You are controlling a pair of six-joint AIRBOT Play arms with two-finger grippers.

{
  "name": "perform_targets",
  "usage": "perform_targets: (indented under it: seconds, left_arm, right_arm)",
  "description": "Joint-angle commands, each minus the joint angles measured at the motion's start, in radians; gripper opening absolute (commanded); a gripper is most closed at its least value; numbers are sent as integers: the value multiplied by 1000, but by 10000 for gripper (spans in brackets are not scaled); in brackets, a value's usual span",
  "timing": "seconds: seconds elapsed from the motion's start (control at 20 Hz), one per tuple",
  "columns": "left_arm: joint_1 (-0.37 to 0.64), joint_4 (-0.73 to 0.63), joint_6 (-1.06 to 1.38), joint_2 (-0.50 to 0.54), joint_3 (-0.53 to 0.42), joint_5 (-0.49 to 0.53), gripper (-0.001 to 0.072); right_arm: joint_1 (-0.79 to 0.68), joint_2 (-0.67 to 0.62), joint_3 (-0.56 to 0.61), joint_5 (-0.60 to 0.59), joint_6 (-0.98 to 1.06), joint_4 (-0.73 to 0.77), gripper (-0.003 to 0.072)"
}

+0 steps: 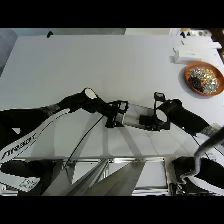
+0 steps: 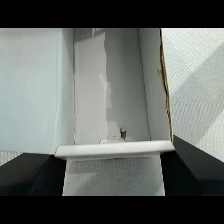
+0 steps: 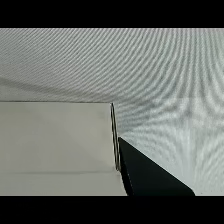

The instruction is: Fold the box and place the chain.

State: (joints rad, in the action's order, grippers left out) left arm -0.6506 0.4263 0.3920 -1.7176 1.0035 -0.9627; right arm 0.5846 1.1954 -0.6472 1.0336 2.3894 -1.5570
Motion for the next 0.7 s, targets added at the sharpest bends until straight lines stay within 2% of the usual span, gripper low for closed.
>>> perform_targets:
  seconds: [0.0,0.1,0.15,0.25,0.5,0.65]
  left_arm:
    - [1,0,0,0,0,1,209]
    - [1,0,1,1,0,1,209]
    - [1,0,0,1,0,1,209]
    - [1,0,0,1,0,1,209]
    - [1,0,0,1,0,1,209]
    - [1,0,0,1,0,1,209]
  right_arm:
    - [-1,1,5,-15,-5,2,158]
    - [-1,1,14,-32,-5,13,157]
    - [-1,1,18,-37,-5,17,129]
    - [-1,1,19,-37,-8,17,19]
    - [-1,-2,19,-30,-65,18,23]
    - [-1,-39,18,16,-150,16,208]
